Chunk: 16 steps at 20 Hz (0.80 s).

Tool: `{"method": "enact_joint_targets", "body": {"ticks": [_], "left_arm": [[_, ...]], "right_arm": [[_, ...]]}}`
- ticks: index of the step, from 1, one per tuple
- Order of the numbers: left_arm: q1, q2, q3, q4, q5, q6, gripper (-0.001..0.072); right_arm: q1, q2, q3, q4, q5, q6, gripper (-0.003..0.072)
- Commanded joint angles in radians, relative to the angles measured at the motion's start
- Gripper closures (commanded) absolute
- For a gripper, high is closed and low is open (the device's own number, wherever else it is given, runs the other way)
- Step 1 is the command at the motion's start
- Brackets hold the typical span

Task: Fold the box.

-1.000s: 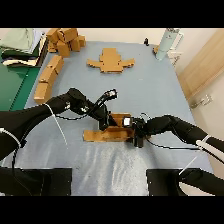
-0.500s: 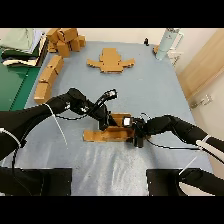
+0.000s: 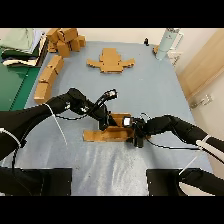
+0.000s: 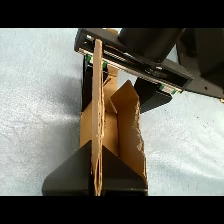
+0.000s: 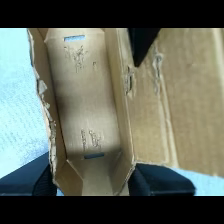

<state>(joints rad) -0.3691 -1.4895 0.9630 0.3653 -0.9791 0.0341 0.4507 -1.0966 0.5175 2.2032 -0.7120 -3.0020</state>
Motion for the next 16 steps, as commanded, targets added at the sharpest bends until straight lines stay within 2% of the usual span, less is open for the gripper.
{"method": "enact_joint_targets", "body": {"ticks": [1,6,7,8,9,10,13,16], "left_arm": [[0.001,-0.001,0.0,-0.002,0.001,0.0,0.0696],[0.003,0.0,0.0,-0.001,0.0,-0.003,0.0693],[0.006,0.0,0.002,0.004,0.0,-0.011,0.0639],[0.012,0.001,0.002,0.005,0.002,-0.031,0.0314],[0.022,0.002,0.003,0.005,0.001,-0.064,0.0086],[0.037,0.006,0.003,0.011,-0.004,-0.107,0.0041],[0.098,0.043,0.004,0.074,-0.047,-0.197,0.0041],[0.163,0.125,0.004,0.179,-0.09,-0.314,0.004]], "right_arm": [[0.0,0.0,0.0,0.0,0.0,0.0,0.0126],[0.0,0.0,0.0,0.0,0.0,0.0,0.0126],[0.0,0.0,0.0,0.0,0.0,0.0,0.0126],[0.0,0.0,0.0,0.0,0.0,0.0,0.0126],[0.0,0.0,0.0,0.0,0.0,0.0,0.0126],[0.0,0.0,0.0,0.0,0.0,0.0,0.0126],[0.0,0.0,0.0,0.0,0.0,0.0,0.0126],[0.0,0.0,0.0,0.0,0.0,0.0,0.0126]]}}
